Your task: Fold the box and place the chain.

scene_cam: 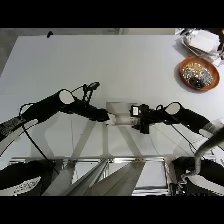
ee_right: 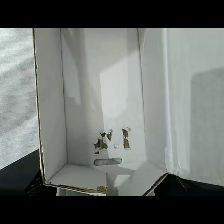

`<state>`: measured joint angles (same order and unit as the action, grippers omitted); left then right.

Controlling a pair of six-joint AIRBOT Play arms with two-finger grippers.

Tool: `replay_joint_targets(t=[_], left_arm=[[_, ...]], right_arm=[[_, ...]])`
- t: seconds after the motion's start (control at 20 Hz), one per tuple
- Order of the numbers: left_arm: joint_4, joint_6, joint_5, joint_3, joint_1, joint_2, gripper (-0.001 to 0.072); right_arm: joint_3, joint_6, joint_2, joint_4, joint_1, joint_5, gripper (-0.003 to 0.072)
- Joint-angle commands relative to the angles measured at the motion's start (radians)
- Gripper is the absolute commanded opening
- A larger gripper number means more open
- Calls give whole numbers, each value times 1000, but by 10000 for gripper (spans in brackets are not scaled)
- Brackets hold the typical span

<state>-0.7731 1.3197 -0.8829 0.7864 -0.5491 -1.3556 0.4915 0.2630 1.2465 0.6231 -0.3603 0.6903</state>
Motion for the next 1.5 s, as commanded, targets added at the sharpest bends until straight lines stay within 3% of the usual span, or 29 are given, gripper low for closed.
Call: replay_joint_targets(t=[0.0,0.25,0.45,0.7,0.85,1.45], left_arm=[[-127,154,33,43,-45,0,292],[-215,312,63,61,-109,-1,290],[-378,496,49,107,-167,-2,290],[-519,642,-76,227,-235,-55,290],[-513,721,-129,268,-241,-113,290],[-499,808,-106,270,-263,-188,258]], right_arm=[[0,0,0,1,0,2,298],[0,0,0,1,0,2,298],[0,0,0,1,0,2,298],[0,0,0,1,0,2,298],[0,0,0,1,0,2,298],[0,0,0,1,0,2,298]])
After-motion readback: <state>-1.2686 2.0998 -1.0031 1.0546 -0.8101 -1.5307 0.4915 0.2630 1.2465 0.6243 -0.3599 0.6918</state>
